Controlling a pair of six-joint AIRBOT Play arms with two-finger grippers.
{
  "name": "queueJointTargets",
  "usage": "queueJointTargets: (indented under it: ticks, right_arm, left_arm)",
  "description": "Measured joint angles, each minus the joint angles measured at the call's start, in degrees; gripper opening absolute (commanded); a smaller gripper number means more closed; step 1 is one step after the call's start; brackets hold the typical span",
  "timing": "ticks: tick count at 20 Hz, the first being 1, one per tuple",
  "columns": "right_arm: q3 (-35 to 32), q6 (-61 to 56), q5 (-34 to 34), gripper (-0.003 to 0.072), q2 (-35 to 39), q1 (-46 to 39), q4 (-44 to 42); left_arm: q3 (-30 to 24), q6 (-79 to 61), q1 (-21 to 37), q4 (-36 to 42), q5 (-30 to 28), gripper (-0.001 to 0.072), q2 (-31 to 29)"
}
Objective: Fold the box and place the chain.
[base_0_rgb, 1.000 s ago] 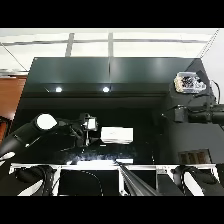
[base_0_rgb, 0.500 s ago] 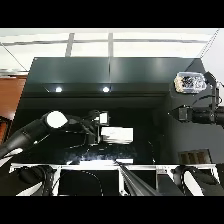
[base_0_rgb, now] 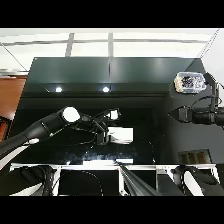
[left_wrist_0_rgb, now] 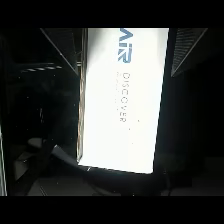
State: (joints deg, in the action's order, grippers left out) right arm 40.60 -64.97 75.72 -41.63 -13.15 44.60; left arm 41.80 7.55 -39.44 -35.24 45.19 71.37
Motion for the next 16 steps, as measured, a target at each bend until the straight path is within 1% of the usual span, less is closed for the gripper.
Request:
queueJointTargets:
  ticks: [16]
  right_arm:
    - [-0.02, 0.04, -0.33, 0.0004, 0.0, 0.0, 0.07]
  left_arm:
    - [0.24, 0.39, -0.83, 0.15, 0.24, 0.0711, 1.62]
